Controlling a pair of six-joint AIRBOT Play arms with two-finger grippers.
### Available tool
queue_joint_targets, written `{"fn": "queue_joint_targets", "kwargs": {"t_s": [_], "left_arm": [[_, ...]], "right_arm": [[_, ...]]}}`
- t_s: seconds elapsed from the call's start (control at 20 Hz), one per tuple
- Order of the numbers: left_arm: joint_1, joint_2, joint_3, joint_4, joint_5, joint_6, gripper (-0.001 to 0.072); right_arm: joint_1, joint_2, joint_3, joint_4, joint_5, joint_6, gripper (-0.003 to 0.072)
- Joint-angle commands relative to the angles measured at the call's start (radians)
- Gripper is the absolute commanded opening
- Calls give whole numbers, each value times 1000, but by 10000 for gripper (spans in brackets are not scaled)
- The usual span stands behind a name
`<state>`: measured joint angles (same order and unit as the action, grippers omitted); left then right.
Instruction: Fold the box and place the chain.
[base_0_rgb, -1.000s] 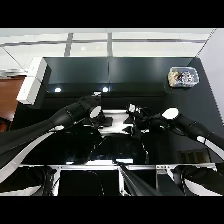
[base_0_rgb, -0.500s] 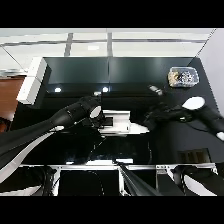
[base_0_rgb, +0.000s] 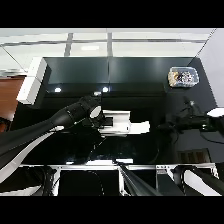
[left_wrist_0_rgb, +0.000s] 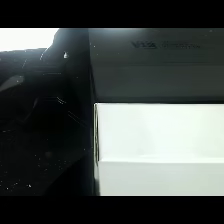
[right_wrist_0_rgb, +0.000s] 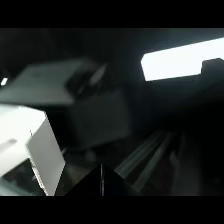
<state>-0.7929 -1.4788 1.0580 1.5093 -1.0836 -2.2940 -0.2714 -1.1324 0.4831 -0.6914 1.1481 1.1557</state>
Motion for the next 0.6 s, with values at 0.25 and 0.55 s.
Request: {"fn": "queue_joint_targets", "kwargs": {"t_s": [0.25,0.55], "left_arm": [[1,0,1,1,1,0,24],[2,0,1,0,1,0,24]], "right_arm": [[355,-137,24,268,-137,-99,15],[369,-136,161,209,23,-98,574]]}}
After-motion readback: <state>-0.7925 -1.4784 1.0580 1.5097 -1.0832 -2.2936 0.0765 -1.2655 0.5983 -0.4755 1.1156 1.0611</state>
